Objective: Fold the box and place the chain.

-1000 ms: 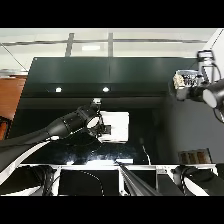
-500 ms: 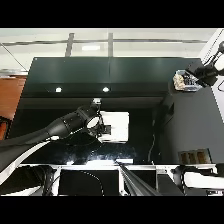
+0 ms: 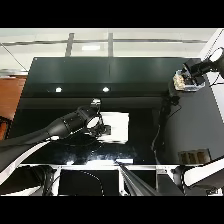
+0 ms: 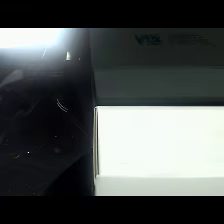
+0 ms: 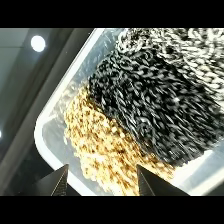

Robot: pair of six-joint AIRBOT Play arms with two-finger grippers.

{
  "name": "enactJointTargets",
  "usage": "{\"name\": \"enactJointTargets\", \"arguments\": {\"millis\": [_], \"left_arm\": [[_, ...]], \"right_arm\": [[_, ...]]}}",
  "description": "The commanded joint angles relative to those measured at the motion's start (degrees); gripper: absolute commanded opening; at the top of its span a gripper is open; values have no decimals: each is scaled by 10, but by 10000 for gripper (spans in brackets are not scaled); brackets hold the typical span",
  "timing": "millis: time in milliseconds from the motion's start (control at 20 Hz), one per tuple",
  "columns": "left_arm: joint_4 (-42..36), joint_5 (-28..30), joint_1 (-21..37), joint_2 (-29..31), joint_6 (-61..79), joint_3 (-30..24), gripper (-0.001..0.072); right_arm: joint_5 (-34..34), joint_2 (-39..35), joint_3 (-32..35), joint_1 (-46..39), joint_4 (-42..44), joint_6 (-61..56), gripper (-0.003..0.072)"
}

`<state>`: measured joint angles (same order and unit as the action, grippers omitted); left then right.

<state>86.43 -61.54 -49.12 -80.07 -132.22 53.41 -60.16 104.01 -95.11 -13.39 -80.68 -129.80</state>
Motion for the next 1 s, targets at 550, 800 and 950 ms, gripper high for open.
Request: {"name": "enactJointTargets", "arguments": {"millis": [550,800,950], "left_arm": [[2,-5,0,0,0,0,32],[3,-3,0,0,0,0,33],[3,-2,0,0,0,0,33]], "right_arm": [[27,51,-29,0,66,65,45],[-25,-5,-56,-22,67,159,42],[-52,-64,-74,-34,68,231,42]]}}
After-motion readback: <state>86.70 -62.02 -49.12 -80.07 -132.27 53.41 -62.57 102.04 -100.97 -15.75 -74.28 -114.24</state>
